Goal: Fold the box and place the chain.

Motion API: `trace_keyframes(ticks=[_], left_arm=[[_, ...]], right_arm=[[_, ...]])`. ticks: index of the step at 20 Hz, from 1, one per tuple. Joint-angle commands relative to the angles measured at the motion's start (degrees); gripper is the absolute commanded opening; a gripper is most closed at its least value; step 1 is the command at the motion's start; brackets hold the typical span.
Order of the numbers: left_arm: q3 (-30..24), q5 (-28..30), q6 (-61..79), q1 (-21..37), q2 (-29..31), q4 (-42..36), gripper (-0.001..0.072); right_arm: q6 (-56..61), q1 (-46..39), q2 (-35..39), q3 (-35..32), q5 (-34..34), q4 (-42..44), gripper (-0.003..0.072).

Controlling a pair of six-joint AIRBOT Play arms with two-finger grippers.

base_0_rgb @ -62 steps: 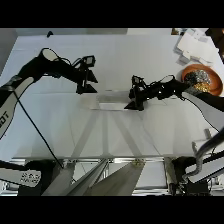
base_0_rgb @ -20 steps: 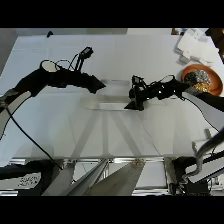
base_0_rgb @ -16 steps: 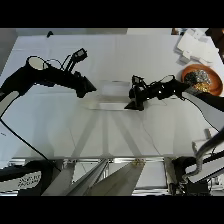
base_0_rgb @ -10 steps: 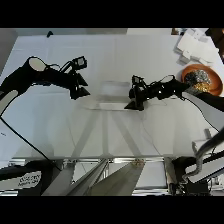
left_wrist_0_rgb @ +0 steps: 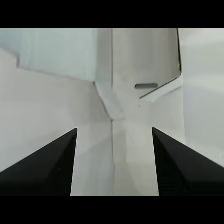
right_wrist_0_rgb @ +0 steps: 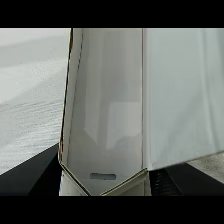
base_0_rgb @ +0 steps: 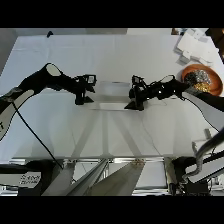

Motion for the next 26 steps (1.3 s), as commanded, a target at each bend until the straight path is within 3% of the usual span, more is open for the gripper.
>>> trace_keyframes(ticks=[1, 3, 8, 10, 13, 15, 26], left_arm=[[0.0, -0.55, 3.1, -1.05, -1.68, -1.95, 0.0484], [0.0, -2.99, 3.13, -1.27, -1.68, -2.14, 0.0407], [0.0, -5.84, 3.15, -1.81, -1.68, -2.29, 0.0366], [0.0, -5.75, 3.17, -2.1, -1.68, -2.36, 0.0273], [0.0, -5.11, 3.19, -2.14, -1.68, -2.56, 0.027], [0.0, -3.5, 3.19, -2.14, -1.68, -2.58, 0.0141], [0.0, -1.42, 3.17, -2.99, -2.05, -5.42, 0.0142]], right_arm=[[0.02, 0.0, -0.02, 0.07, 0.0, 0.02, 0.0457], [0.02, 0.0, -0.02, 0.07, 0.0, 0.02, 0.0457], [0.02, 0.0, -0.02, 0.07, 0.0, 0.02, 0.0457], [0.02, 0.0, -0.02, 0.07, 0.0, 0.02, 0.0457], [0.02, 0.0, -0.02, 0.07, 0.0, 0.02, 0.0457], [0.02, 0.0, -0.02, 0.07, 0.0, 0.02, 0.0457], [0.02, 0.0, -0.02, 0.07, 0.0, 0.02, 0.0457]])
